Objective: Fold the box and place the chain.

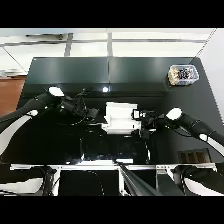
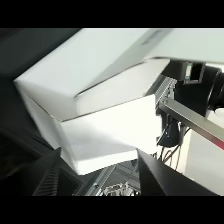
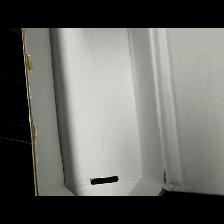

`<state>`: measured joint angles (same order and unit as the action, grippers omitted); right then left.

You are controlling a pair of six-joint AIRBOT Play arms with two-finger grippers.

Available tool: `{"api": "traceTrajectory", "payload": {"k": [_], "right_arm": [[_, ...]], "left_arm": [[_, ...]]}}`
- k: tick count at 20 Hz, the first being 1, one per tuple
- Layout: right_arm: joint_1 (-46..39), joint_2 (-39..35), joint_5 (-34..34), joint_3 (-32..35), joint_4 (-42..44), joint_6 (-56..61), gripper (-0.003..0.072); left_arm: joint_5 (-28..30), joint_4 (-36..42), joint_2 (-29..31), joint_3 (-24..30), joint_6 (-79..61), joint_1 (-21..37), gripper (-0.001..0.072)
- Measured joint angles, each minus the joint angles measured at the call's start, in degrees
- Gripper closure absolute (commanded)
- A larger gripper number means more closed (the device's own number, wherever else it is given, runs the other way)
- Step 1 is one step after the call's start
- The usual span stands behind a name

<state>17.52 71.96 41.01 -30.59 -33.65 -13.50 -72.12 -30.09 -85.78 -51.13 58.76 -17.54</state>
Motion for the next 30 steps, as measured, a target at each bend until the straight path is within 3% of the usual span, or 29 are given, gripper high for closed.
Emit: {"api": "traceTrajectory", "payload": {"k": [1,19,30], "right_arm": [[0.0,0.0,0.0,0.0,0.0,0.0,0.0583],[0.0,0.0,0.0,0.0,0.0,0.0,0.0582],[0.0,0.0,0.0,0.0,0.0,0.0,0.0582]], "left_arm": [[0.2,-0.6,0.0,-0.6,1.1,-0.7,0.0223],[10.1,-26.9,0.0,-11.9,35.5,-16.3,0.0258],[11.1,-47.1,-0.2,-13.3,55.5,-22.9,0.0258]]}}
